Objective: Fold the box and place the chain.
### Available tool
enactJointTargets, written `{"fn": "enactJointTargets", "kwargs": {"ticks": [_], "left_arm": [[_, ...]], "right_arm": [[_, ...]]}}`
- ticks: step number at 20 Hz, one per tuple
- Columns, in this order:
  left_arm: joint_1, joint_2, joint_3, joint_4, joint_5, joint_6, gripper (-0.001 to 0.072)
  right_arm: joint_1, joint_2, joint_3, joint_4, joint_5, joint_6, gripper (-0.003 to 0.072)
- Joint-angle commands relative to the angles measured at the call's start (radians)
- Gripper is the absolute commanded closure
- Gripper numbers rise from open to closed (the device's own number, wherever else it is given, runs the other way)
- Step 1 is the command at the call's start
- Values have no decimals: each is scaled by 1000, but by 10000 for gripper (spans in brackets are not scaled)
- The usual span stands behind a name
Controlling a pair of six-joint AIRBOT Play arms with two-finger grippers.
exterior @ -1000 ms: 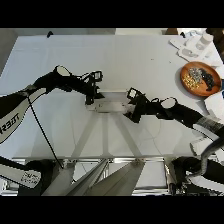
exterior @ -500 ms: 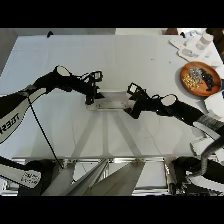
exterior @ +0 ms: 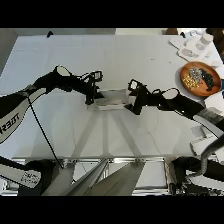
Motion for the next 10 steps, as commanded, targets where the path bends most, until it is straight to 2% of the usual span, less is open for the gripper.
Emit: {"fn": "enactJointTargets", "kwargs": {"ticks": [1,6,10], "left_arm": [[0,1,0,0,-1,0,697],[0,1,0,0,0,0,697],[0,1,0,0,0,0,697]], "right_arm": [[-15,-26,31,-1,37,-22,-9],[-48,-28,53,-1,72,-51,-9],[-48,-74,89,0,166,-96,-9]]}}
